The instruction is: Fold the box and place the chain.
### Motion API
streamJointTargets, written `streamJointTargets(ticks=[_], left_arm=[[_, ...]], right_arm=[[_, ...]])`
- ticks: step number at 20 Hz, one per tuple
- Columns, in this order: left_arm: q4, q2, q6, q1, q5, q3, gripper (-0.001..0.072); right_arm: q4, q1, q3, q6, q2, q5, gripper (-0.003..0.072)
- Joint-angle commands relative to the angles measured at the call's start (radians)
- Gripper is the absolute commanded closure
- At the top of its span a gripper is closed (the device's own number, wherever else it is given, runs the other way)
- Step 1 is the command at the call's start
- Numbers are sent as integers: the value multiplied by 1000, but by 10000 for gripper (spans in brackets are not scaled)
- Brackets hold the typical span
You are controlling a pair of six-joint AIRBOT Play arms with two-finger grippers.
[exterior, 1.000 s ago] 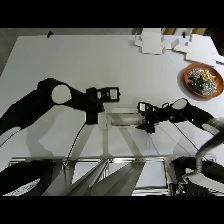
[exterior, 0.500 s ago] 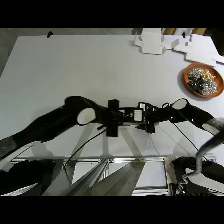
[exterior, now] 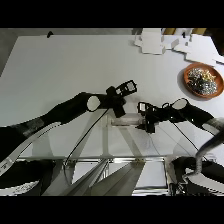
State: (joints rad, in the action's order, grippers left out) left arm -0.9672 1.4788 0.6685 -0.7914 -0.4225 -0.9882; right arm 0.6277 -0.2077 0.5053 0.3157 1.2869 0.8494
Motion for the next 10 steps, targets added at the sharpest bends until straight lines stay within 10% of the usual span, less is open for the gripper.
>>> streamJointTargets(ticks=[1, 10], left_arm=[[25, 40, 21, 15, 3, -1, 702], [-194, -154, 140, 12, -345, -1, 706]], right_arm=[[0, 0, 0, 0, 0, 0, 368], [0, 0, 0, 0, 0, 0, 368]])
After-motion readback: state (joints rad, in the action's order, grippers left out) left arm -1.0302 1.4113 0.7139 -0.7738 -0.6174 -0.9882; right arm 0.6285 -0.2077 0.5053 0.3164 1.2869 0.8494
